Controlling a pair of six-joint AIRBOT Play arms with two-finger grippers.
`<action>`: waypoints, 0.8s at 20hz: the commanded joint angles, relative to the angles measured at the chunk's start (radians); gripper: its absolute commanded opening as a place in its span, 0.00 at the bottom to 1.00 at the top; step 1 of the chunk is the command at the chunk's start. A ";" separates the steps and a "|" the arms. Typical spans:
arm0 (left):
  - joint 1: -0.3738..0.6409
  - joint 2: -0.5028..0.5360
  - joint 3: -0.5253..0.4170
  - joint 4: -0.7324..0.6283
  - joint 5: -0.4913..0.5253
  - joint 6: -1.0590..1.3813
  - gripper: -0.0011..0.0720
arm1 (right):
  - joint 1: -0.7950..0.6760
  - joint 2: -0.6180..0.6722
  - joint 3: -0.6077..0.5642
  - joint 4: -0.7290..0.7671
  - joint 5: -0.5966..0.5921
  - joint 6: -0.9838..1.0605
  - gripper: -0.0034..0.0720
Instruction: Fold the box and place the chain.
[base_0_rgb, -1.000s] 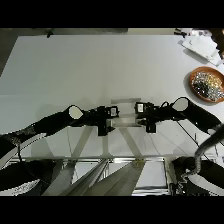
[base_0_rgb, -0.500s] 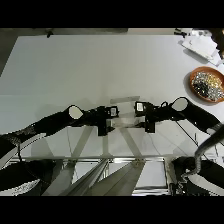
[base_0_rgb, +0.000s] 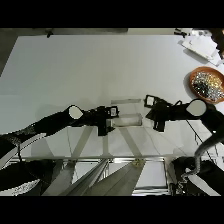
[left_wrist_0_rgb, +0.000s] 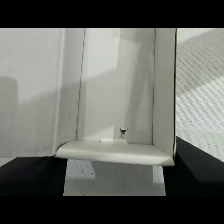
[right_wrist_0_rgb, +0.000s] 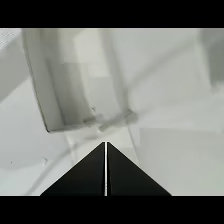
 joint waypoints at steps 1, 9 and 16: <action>-0.001 -0.001 0.000 0.000 0.000 0.000 0.50 | -0.127 0.135 0.000 -0.061 0.053 0.392 0.06; -0.001 -0.001 0.000 0.000 0.000 0.000 0.50 | -0.417 0.093 0.000 -0.185 0.175 0.930 0.06; -0.001 -0.001 0.000 0.000 0.000 0.000 0.50 | -0.416 -0.113 0.000 -0.116 0.156 0.827 0.06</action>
